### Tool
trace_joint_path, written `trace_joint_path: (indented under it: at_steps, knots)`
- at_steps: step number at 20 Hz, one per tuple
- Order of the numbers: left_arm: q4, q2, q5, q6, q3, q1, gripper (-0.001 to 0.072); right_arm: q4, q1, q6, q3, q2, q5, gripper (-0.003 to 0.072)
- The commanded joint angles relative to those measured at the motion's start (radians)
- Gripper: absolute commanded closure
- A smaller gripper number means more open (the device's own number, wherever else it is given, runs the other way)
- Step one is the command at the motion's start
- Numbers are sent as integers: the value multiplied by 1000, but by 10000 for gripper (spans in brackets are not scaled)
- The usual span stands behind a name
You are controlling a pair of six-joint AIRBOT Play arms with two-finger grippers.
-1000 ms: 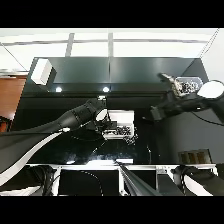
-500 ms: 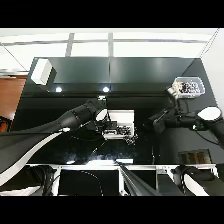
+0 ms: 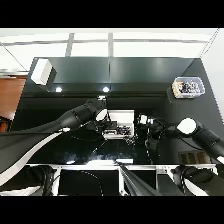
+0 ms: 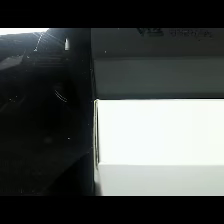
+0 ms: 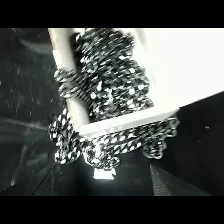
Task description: Fold the box and place the chain.
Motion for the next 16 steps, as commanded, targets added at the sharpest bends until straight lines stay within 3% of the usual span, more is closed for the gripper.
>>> trace_joint_path:
  at_steps: [1,6,16]
  knots:
    - [0,0,-2,0,0,1,682,-4,52,-38,-32,-1,-48,-34]
    - [0,0,-1,0,0,1,682,52,52,-33,-60,-3,-209,-34]
    - [0,0,-1,0,0,1,682,51,52,-34,-60,-62,-197,-34]
